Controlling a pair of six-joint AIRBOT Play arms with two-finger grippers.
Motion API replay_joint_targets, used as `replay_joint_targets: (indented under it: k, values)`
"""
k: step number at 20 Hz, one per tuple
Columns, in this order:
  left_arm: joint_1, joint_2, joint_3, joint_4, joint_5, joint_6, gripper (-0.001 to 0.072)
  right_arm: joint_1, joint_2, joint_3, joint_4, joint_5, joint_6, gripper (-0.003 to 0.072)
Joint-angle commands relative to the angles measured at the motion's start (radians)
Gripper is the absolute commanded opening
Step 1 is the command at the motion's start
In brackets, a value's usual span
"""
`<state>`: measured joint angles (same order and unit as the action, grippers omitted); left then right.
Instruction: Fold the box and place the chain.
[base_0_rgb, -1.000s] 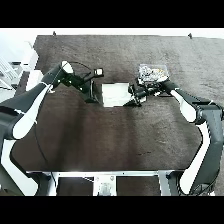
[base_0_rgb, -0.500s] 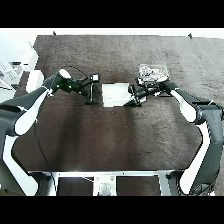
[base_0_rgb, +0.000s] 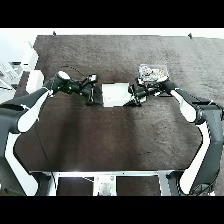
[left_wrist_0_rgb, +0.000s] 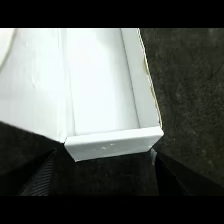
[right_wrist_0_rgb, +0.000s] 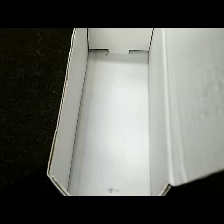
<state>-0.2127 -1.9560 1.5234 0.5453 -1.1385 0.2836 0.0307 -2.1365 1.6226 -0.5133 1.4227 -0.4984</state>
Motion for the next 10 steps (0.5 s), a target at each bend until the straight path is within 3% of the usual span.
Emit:
replay_joint_targets:
  k: [1,10]
  values:
    - [0.001,-0.010,0.000,-0.031,-0.027,0.015,0.0713,0.001,0.000,0.000,0.000,0.000,0.000,0.0549]
    - [-0.021,-0.029,0.000,-0.065,0.018,0.013,0.0712,0.001,0.000,0.000,0.000,0.000,0.000,0.0549]
